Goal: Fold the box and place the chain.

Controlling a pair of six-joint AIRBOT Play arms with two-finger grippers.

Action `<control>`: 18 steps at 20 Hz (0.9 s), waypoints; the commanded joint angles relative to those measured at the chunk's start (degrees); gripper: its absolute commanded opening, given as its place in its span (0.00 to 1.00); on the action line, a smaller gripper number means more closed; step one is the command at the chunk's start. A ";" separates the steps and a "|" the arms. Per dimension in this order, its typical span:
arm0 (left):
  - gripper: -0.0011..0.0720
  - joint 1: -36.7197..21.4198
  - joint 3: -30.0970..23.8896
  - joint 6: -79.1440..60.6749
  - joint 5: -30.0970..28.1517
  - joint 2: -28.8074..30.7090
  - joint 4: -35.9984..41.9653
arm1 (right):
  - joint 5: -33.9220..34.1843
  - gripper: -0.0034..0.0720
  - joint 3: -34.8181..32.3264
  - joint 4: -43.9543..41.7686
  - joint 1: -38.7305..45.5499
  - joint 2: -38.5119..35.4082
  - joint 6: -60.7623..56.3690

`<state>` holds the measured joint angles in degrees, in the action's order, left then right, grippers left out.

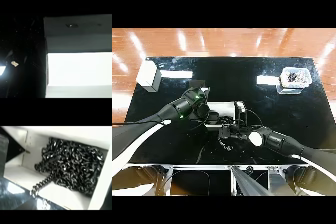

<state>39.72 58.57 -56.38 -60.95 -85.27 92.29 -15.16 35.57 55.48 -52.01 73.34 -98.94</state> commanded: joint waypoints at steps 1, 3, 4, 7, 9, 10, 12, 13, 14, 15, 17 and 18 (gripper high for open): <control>0.05 -0.02 -0.02 -0.26 -0.07 -0.04 -0.11 | 6.08 0.45 0.00 -0.44 -1.14 1.25 -0.31; 0.05 -0.02 -0.02 -0.26 -0.04 -0.04 -0.11 | 8.11 0.45 0.02 -0.46 -2.51 1.27 -0.37; 0.05 -0.02 -0.02 -0.26 -0.04 -0.04 -0.13 | 9.11 0.45 0.02 -0.46 -3.19 1.27 -0.55; 0.05 -0.02 -0.02 -0.24 -0.04 -0.04 -0.15 | 9.81 0.42 0.00 -1.77 -3.93 1.70 -0.74; 0.05 -0.02 -0.02 -0.26 -0.04 -0.04 -0.15 | 8.96 0.08 0.00 -1.60 -3.96 1.86 -0.68; 0.05 -0.02 -0.02 -0.26 -0.07 -0.04 -0.15 | 8.66 0.08 0.00 -1.46 -3.96 1.86 -0.68; 0.05 -0.02 -0.02 -0.24 -0.04 -0.04 -0.15 | 7.34 0.08 0.00 -1.44 -3.93 1.86 -0.63; 0.05 -0.02 -0.02 -0.26 -0.04 -0.04 -0.13 | 6.27 0.08 0.02 -1.46 -3.93 1.81 -0.39; 0.05 -0.02 -0.02 -0.26 -0.04 -0.04 -0.15 | 4.59 0.08 0.02 -1.44 -3.93 1.66 -0.20; 0.05 -0.02 -0.02 -0.26 -0.07 -0.04 -0.15 | 2.60 0.08 0.02 -1.44 -3.93 1.33 0.39; 0.05 -0.02 -0.02 -0.24 -0.04 -0.04 -0.15 | -1.27 0.08 0.02 -1.44 -3.93 -0.13 2.34; 0.05 -0.02 -0.02 -0.26 -0.04 -0.04 -0.15 | -3.37 0.08 0.00 -1.42 -3.76 -1.27 2.86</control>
